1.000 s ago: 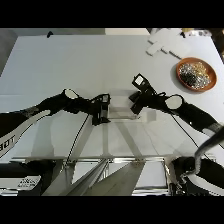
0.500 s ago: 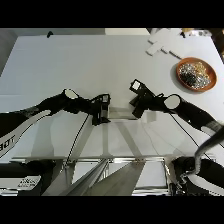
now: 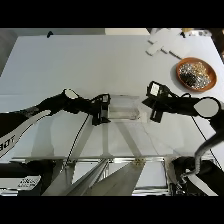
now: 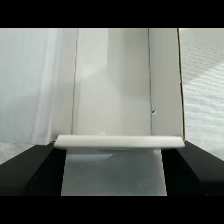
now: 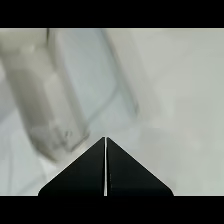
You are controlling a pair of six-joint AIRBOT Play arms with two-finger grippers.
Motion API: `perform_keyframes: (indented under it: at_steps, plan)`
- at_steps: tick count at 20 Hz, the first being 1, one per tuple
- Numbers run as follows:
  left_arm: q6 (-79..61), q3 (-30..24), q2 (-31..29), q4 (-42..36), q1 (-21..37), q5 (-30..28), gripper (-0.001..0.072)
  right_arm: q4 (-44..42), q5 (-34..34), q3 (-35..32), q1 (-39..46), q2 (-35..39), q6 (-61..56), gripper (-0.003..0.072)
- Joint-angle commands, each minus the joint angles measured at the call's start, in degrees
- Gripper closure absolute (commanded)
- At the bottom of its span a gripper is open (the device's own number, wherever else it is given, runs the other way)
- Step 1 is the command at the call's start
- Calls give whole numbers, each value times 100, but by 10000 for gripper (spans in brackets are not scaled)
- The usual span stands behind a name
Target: Fold the box and place the chain.
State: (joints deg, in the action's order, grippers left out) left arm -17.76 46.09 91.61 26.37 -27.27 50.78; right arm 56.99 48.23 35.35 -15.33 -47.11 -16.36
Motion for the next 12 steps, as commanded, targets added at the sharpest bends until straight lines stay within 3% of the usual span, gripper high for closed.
perform_keyframes:
  at_steps: [1, 3, 6, 9, 11, 12]
  plan:
    - [-2, -2, -4, 2, 4, 2, 319, 855, 623, -304, 212, 192, -101, 664]
    - [-2, 0, -4, 2, 4, 2, 319, 850, 254, -706, 212, 59, 457, 607]
    - [-2, -2, -4, 2, 4, 2, 319, 723, -529, -1174, 197, -162, 1482, 225]
    - [-2, -2, -4, 2, 4, 2, 319, 424, -782, -1198, -94, -520, 2203, 233]
    - [-2, 0, -4, 2, 4, 2, 319, 24, -997, -1198, -249, -726, 2621, 339]
    - [-2, -2, -4, 2, 4, 2, 319, -114, -1088, -1198, -258, -815, 2715, 356]
